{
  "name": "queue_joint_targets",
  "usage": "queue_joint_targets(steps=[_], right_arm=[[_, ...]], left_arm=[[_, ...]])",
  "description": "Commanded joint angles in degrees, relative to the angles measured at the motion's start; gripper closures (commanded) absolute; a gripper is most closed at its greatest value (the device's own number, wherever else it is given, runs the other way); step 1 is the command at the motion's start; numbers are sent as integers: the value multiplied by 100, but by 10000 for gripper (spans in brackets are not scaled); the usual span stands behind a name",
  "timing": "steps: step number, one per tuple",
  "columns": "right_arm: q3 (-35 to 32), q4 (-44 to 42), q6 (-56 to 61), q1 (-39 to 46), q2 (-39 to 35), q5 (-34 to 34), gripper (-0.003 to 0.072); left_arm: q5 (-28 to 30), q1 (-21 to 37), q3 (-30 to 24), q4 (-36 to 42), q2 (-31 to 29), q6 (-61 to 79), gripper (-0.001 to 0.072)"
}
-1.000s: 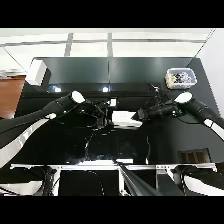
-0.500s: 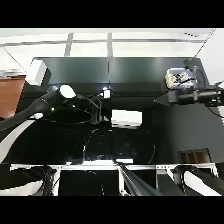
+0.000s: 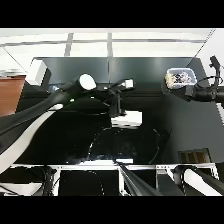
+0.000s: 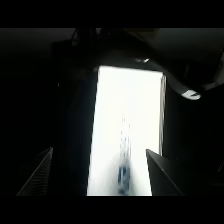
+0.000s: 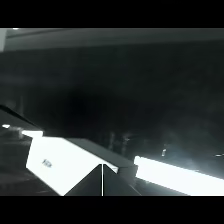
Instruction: Fold the box and place the chain.
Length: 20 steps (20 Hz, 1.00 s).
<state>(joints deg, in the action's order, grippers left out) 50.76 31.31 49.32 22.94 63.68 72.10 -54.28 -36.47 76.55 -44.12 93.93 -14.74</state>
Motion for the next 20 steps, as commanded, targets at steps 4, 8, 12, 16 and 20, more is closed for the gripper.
queue_joint_targets(steps=[4, 8, 12, 16, 20], right_arm=[[7, 57, -153, 98, -7, -160, 669], [7, 72, -160, 96, -7, -162, 669], [7, 72, -160, 98, -7, -162, 669], [7, 142, -160, 98, -7, -162, 669], [7, 323, -157, 96, -7, -179, 668]], left_arm=[[-525, -269, 938, -188, 890, -929, 5], [-973, -243, 938, -225, 938, -951, 5], [-1259, -256, 938, -297, 938, -953, 5], [-1351, -341, 1001, -756, 938, -1134, 5], [-1353, -466, 1204, -1294, 940, -1729, 5]])
